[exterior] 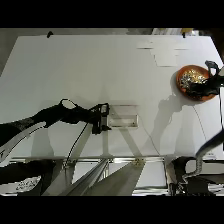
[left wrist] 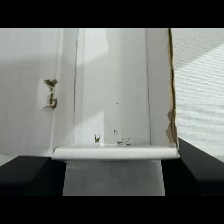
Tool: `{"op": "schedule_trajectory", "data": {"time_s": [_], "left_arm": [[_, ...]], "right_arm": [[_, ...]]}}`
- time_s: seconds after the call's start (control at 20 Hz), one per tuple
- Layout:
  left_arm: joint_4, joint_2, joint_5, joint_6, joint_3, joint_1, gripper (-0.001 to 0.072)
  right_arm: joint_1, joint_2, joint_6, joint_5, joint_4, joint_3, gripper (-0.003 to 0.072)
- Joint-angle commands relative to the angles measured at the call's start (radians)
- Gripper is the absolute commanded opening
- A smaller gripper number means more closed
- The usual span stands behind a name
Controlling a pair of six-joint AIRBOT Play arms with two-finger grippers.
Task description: Fold the box and place the chain.
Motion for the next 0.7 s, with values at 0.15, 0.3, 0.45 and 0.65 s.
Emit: {"op": "schedule_trajectory", "data": {"time_s": [0.15,0.3,0.45,0.65], "left_arm": [[0.000,0.000,0.000,0.000,0.000,0.000,0.0221],[0.000,0.000,0.000,0.000,0.000,0.000,0.0221],[0.000,0.000,0.000,0.000,0.000,0.000,0.0221],[0.000,0.000,0.000,0.000,0.000,0.000,0.0221]], "right_arm": [[0.000,-0.003,0.000,-0.020,-0.005,0.000,0.0089],[0.000,-0.001,-0.001,-0.015,-0.005,0.001,0.0014],[0.000,0.031,-0.023,0.008,-0.005,0.001,0.0013],[0.000,0.147,-0.034,-0.001,-0.005,0.001,0.0013]]}}
